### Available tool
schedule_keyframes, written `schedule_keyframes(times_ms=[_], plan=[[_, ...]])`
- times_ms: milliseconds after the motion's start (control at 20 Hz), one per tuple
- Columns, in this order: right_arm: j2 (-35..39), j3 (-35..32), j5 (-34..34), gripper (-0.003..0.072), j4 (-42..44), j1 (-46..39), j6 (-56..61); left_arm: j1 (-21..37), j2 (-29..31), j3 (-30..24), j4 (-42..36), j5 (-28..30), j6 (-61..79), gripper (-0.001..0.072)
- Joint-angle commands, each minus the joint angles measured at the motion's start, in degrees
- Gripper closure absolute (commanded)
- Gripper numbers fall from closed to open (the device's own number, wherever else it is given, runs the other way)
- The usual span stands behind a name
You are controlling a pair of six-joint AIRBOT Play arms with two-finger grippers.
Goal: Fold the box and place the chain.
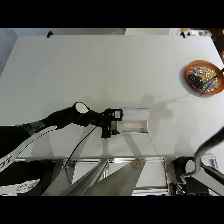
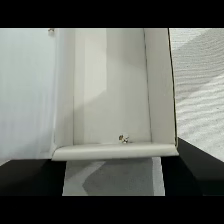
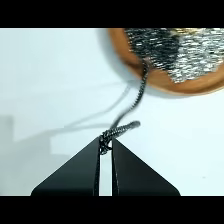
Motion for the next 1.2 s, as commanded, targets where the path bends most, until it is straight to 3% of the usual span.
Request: schedule_keyframes(times_ms=[0,100,500,950,1150], plan=[[7.96,0.0,9.25,0.0667,8.37,0.0,-1.14,0.04,0.02,0.0,0.0,0.0,0.02,0.0436],[11.5,-0.02,11.8,0.0666,8.92,0.0,-1.11,0.04,0.02,0.0,0.0,0.02,0.0,0.0436],[23.93,-0.17,11.67,0.0666,14.23,1.25,-0.42,0.04,0.02,0.0,0.0,0.02,0.0,0.0436],[26.97,-0.31,16.65,0.0666,14.71,21.2,5.46,0.04,0.02,0.0,0.0,0.0,0.0,0.0436],[27.26,-2.01,18.84,0.0666,15.13,25.99,7.13,0.04,0.02,0.0,0.0,0.0,0.0,0.0436]])
